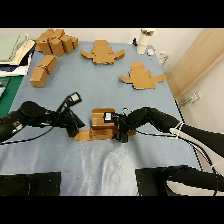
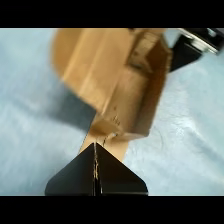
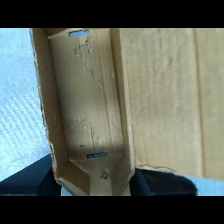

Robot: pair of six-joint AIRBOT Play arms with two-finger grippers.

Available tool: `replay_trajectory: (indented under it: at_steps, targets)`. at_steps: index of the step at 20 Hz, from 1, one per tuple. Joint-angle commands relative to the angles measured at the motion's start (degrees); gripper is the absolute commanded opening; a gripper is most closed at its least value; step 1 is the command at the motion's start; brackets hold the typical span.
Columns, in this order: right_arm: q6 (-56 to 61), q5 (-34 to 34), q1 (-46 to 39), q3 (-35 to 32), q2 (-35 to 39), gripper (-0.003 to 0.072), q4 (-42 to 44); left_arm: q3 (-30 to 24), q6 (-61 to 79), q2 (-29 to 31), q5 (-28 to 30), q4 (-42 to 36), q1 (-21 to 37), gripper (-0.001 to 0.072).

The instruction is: Fold the box.

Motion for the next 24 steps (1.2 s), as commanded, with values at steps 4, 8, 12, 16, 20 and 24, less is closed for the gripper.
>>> replay_trajectory:
  at_steps: [4,8,12,16,20,24]
  targets:
    - [0.0,0.0,0.0,0.0,0.0,0.0458,0.0,-1.3,-63.2,7.1,-7.1,29.9,10.7,0.0012]
    - [0.0,0.0,0.0,0.0,0.0,0.0458,0.0,-4.0,-59.8,2.6,-9.0,21.7,11.5,0.0011]
    - [0.0,0.0,0.0,0.0,0.0,0.0458,0.0,-4.9,-53.5,-2.8,-3.7,8.7,4.5,0.0011]
    - [0.0,0.0,0.0,0.0,0.0,0.0458,0.0,-4.9,-53.0,-6.0,1.5,5.1,-2.7,0.0010]
    - [0.0,0.0,0.0,0.0,0.0,0.0458,0.0,-4.7,-53.2,-6.3,1.9,3.9,-4.8,0.0010]
    - [0.0,0.0,0.0,0.0,0.0,0.0458,0.0,-2.8,-52.5,-3.4,-0.5,3.6,-5.0,0.0011]
